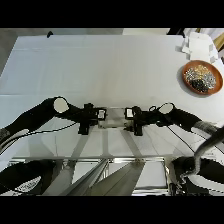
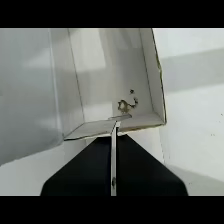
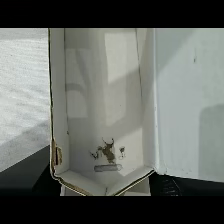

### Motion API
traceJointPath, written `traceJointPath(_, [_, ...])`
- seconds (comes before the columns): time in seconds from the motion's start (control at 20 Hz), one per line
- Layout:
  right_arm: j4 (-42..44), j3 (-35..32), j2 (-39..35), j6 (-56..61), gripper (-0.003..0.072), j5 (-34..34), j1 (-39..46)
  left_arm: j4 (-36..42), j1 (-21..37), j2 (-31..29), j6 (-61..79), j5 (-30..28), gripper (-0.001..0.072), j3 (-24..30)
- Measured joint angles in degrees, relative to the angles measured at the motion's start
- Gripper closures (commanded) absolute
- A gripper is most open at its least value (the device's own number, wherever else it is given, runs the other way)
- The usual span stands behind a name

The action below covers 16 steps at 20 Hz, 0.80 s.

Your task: Fold the box and place the chain.

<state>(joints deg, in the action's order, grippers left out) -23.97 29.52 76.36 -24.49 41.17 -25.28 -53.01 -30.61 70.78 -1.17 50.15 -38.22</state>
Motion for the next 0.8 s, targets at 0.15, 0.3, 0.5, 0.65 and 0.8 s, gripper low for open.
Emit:
traceJointPath(0.15, [0.0,0.0,0.0,0.0,0.0386,0.0,0.0,3.0,-0.2,0.7,0.0,-0.9,0.0682,0.0])
traceJointPath(0.3, [0.0,0.0,0.0,0.0,0.0386,0.0,0.0,5.5,-0.7,1.7,-0.1,-1.3,0.0668,0.0])
traceJointPath(0.5, [0.0,0.0,0.0,0.0,0.0386,0.0,0.0,6.9,-2.0,3.3,-0.1,-1.7,0.0548,0.0])
traceJointPath(0.65, [-0.1,0.0,0.0,-0.1,0.0386,0.1,0.0,7.7,-2.4,3.8,-0.3,-1.7,0.0385,0.0])
traceJointPath(0.8, [-0.1,0.0,0.0,-0.2,0.0386,0.1,0.0,9.0,-2.6,4.0,-0.3,-1.5,0.0356,0.0])
